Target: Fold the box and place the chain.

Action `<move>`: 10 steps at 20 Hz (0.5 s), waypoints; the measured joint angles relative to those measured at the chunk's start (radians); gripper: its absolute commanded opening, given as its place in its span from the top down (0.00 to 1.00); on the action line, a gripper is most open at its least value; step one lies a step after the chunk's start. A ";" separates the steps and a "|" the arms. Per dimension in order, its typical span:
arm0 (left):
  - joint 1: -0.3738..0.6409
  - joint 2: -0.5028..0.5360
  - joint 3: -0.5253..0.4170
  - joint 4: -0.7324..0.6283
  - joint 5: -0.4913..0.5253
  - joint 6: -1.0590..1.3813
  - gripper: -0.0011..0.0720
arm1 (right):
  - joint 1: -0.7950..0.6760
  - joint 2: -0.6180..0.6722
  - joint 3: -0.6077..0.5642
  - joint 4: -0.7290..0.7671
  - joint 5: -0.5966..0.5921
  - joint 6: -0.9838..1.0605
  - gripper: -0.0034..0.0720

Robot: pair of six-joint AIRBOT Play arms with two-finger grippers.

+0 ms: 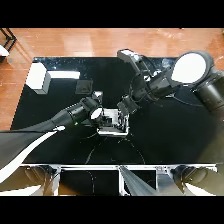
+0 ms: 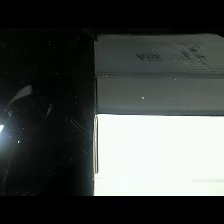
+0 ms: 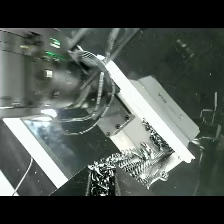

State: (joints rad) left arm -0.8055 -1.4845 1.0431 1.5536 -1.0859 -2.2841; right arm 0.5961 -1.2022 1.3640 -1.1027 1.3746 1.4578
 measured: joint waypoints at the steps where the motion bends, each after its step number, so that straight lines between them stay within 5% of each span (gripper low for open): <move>1: 0.000 0.000 0.000 0.000 0.000 0.000 0.96 | 0.000 -0.001 -0.013 0.003 -0.016 0.000 0.93; 10: 0.000 0.000 0.000 0.000 0.000 0.003 0.96 | 0.000 -0.025 -0.044 0.013 -0.068 -0.011 0.93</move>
State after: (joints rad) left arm -0.8055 -1.4845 1.0431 1.5539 -1.0859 -2.2814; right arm 0.5961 -1.2270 1.3197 -1.0897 1.3064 1.4467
